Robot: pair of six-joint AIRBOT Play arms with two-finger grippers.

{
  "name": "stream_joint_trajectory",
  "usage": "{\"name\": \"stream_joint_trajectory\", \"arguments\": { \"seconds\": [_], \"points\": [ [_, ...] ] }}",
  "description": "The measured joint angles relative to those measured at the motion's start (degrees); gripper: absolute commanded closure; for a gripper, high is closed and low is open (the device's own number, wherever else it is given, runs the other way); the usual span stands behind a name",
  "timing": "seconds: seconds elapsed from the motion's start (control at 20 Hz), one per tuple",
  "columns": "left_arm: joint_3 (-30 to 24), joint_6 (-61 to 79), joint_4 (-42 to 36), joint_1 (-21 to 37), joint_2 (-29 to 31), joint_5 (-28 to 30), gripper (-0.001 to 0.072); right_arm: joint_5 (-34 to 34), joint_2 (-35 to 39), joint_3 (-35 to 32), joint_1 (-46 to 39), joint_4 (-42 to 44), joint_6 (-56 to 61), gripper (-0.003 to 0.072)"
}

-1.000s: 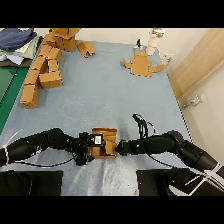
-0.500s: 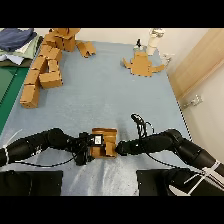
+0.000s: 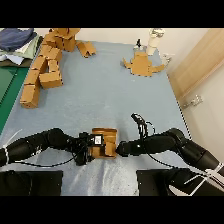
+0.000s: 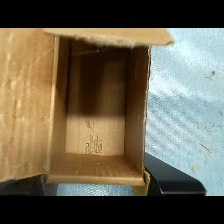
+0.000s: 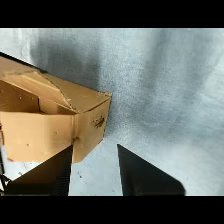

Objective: Fold the box.

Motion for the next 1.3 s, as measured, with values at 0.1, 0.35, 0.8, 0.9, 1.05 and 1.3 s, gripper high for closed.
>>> {"name": "stream_joint_trajectory", "arguments": {
  "seconds": [0.1,0.35,0.8,0.9,1.05,1.3],
  "points": [
    [0.0,-0.02,-0.02,0.0,0.0,0.0,0.0191,-0.33,0.11,0.0,0.0,0.02,0.0,0.0251],
    [0.0,-0.02,-0.02,0.0,0.02,0.0,0.0191,-0.63,0.13,0.0,0.02,0.02,0.0,0.0251],
    [0.0,-0.15,-0.07,0.0,0.0,0.04,0.0191,0.37,0.13,0.96,0.07,0.44,0.0,0.025],
    [0.0,-0.13,-0.07,0.0,0.0,0.02,0.0191,0.39,0.0,1.18,0.07,0.28,-0.02,0.0249],
    [0.0,-0.09,-0.02,0.0,0.0,0.02,0.0191,0.85,-1.2,1.36,-0.04,-0.44,0.0,0.025],
    [0.0,-0.04,-0.02,0.0,0.0,0.02,0.0191,3.52,-5.09,2.38,0.13,-0.72,-0.02,0.0312]
  ]
}}
